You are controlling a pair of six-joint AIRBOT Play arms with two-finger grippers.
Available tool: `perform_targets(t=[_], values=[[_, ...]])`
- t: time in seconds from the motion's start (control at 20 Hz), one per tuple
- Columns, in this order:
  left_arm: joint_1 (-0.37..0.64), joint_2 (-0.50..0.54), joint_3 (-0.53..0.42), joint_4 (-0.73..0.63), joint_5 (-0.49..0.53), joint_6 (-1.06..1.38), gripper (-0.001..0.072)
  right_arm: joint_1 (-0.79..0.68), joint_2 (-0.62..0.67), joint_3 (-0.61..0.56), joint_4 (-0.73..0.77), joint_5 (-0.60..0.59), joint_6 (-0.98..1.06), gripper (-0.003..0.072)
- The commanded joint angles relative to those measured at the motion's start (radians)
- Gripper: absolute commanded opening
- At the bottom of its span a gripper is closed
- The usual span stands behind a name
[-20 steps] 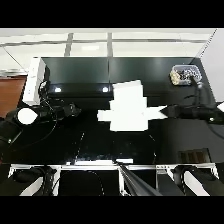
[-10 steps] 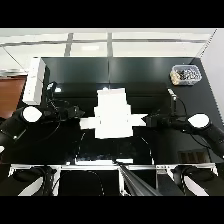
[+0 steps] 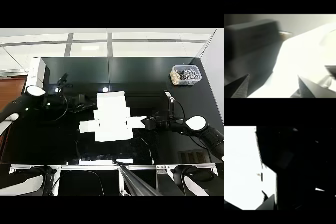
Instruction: Fold the box and place the chain.
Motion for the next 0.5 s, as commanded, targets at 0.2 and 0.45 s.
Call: perform_targets(t=[0.2, 0.45], values=[[-0.097, -0.3, 0.246, -0.041, -0.326, 0.207, 0.0612, 0.001, 0.0, -0.001, 0.0, -0.006, 0.0, 0.0024], [-0.134, -0.346, 0.31, 0.133, -0.425, 0.27, 0.0379, 0.001, 0.0, -0.001, 0.0, -0.005, 0.0, 0.0024]])
